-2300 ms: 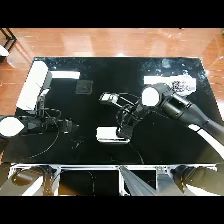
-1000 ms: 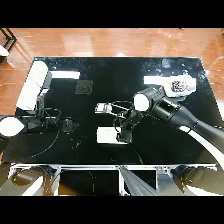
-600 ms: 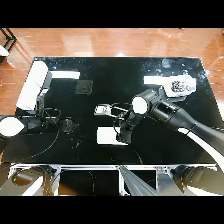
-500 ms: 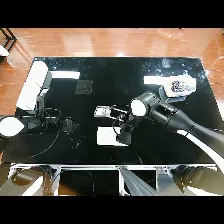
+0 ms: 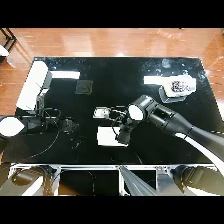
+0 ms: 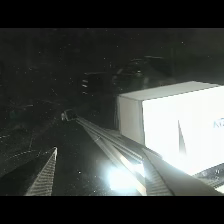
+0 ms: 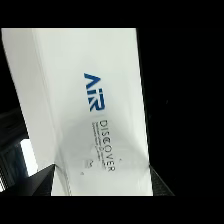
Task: Fold the box and place the chain.
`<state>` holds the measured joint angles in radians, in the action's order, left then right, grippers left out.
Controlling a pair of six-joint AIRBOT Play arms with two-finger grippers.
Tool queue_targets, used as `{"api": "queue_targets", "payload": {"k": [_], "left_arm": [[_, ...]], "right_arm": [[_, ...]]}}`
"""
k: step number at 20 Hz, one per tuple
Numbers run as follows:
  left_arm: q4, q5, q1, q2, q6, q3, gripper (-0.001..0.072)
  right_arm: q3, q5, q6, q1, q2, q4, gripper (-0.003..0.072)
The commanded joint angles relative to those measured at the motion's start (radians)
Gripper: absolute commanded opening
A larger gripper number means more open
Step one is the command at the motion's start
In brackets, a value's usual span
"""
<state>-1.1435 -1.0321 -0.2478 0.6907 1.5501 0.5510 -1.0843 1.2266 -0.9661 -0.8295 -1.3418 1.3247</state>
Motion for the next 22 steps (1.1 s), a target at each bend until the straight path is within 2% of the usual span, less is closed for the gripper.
{"api": "queue_targets", "payload": {"k": [1,3,7,12,15,22], "left_arm": [[0.000,0.003,0.000,0.001,-0.002,0.000,0.0626],[0.000,0.008,0.000,0.001,-0.001,0.000,0.0626],[-0.001,0.009,0.000,0.001,-0.002,0.000,0.0626],[0.000,0.011,0.000,0.001,-0.001,0.000,0.0626],[-0.001,0.011,0.000,0.001,-0.002,0.000,0.0626],[-0.001,0.011,0.000,0.001,-0.002,0.000,0.0626]], "right_arm": [[-0.007,0.032,-0.022,-0.002,0.022,0.009,0.0690],[-0.007,0.061,-0.027,-0.002,0.060,0.016,0.0691],[-0.005,0.199,-0.022,-0.002,0.100,-0.024,0.0692],[-0.003,0.006,-0.015,-0.030,0.096,-0.038,0.0692],[-0.003,0.000,0.005,-0.074,0.082,-0.037,0.0692],[-0.003,-0.008,0.005,-0.074,0.059,-0.010,0.0692]]}}
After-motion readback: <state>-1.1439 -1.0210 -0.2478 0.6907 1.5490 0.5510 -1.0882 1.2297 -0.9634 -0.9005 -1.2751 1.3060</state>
